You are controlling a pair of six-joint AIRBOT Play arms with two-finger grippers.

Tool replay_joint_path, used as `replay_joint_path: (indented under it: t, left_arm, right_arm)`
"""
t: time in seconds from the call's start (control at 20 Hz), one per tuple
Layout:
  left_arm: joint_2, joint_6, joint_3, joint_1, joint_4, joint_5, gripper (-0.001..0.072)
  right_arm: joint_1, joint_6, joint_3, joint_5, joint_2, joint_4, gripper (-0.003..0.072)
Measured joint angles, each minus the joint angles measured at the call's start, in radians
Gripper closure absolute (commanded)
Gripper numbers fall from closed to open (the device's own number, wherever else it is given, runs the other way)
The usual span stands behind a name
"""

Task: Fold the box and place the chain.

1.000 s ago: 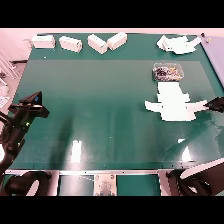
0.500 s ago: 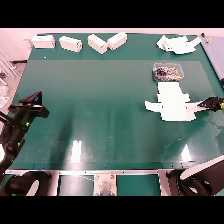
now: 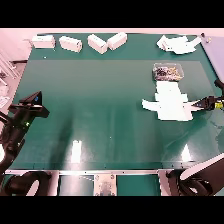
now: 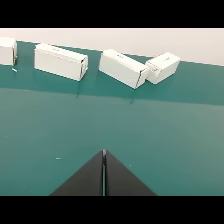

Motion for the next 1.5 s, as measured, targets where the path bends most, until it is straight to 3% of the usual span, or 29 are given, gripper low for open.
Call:
replay_joint_path:
  t: [0.5, 0.75, 1.05, 1.35, 1.5]
  left_arm:
    - [0.000, 0.000, 0.000, 0.000, 0.000, 0.000, 0.0688]
    - [0.000, 0.000, 0.000, 0.000, 0.000, 0.000, 0.0689]
    - [0.000, 0.000, 0.000, 0.000, 0.000, 0.000, 0.0689]
    - [0.000, 0.000, 0.000, 0.000, 0.000, 0.000, 0.0688]
    - [0.000, 0.000, 0.000, 0.000, 0.000, 0.000, 0.0689]
  right_arm:
    - [0.074, 0.041, -0.010, 0.006, 0.006, 0.035, 0.0684]
    - [0.186, 0.084, -0.079, 0.005, 0.050, 0.163, 0.0686]
    - [0.365, -0.030, -0.325, -0.024, 0.197, 0.436, 0.0688]
    - [0.522, -0.090, -0.686, -0.271, 0.423, 0.532, 0.0688]
    - [0.587, -0.092, -0.806, -0.404, 0.480, 0.536, 0.0688]
